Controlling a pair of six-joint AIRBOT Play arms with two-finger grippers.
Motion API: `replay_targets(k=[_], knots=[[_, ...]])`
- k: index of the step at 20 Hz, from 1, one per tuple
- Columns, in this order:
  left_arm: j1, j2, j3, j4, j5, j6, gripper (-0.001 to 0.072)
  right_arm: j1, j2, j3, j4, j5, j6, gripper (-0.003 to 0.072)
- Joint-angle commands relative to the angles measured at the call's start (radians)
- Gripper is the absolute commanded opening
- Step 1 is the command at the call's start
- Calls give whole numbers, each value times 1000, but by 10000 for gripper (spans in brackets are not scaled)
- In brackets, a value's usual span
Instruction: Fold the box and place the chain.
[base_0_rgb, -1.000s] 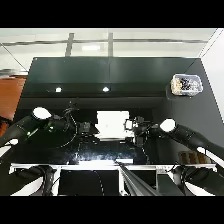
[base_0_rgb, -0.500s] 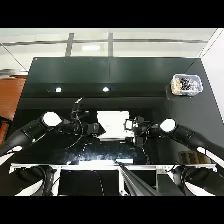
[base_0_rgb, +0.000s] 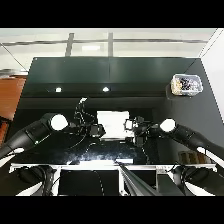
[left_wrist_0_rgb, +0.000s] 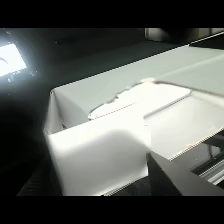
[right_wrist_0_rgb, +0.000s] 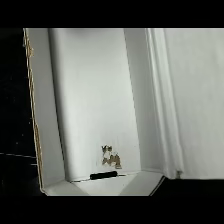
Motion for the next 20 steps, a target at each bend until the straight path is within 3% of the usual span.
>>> replay_targets(k=[1,11,14,18,19,20], knots=[[-11,1,14,22,2,-29,701,1,-1,0,0,0,0,345],[31,53,27,46,-85,-18,706,1,-1,0,0,0,0,345],[116,126,27,79,-169,-3,706,1,-1,0,0,0,0,345],[302,257,27,85,-328,84,705,1,-1,0,0,0,0,345],[366,297,27,90,-358,112,686,1,-1,0,0,0,0,345],[429,332,26,96,-377,143,554,1,-1,0,0,0,0,345]])
